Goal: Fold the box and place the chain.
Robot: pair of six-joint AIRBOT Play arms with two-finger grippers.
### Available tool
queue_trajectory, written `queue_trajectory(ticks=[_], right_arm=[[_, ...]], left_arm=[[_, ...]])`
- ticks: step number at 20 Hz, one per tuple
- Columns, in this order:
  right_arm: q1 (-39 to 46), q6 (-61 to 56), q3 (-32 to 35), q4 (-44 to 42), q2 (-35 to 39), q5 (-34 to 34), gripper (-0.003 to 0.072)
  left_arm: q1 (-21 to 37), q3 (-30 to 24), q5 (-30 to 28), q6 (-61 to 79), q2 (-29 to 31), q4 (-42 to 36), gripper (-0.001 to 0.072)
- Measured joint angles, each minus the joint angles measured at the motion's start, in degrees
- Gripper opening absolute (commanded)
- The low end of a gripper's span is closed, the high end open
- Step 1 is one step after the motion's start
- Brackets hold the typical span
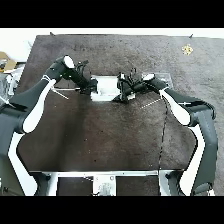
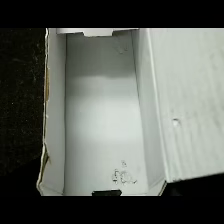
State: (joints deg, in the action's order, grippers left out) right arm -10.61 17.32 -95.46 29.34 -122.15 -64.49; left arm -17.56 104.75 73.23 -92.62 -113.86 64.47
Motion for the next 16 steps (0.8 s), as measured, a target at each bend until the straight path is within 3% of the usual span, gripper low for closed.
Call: queue_trajectory(ticks=[8, 9, 16], right_arm=[[0.0, 0.0, 0.0, 0.0, 0.0, 0.0, 0.0445], [0.0, 0.0, 0.0, 0.0, 0.0, -0.02, 0.0444], [0.0, 0.0, 0.0, 0.0, 0.0, 0.0, 0.0444]], left_arm=[[-6.75, 0.09, -2.38, -12.2, 0.0, 18.03, 0.039], [-7.45, 0.09, -2.75, -13.68, 0.0, 20.17, 0.0319], [-9.68, 0.09, -4.09, -21.84, -0.17, 28.28, 0.028]])
